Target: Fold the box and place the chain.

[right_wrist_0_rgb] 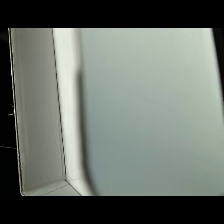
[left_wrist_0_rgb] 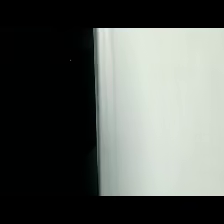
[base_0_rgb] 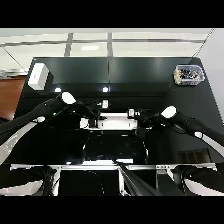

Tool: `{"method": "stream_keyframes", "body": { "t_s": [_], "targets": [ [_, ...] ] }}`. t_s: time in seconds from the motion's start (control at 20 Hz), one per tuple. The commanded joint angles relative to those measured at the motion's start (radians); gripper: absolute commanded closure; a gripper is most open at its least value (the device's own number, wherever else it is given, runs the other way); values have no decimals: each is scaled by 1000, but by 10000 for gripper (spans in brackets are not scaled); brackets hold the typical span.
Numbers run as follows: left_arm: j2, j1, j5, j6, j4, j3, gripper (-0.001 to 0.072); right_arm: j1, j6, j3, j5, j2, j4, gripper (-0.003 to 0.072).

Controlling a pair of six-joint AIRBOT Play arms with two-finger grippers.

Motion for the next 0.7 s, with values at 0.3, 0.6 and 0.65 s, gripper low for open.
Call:
{"method": "stream_keyframes", "body": {
  "t_s": [0.3,0.6,0.65],
  "targets": [
    [0,0,-1,0,0,0,682,9,21,17,-22,-16,11,-21],
    [0,0,-1,0,0,0,682,9,27,19,-25,-18,8,-20],
    [0,0,-1,0,0,0,682,9,28,19,-25,-18,8,-20]
  ]
}}
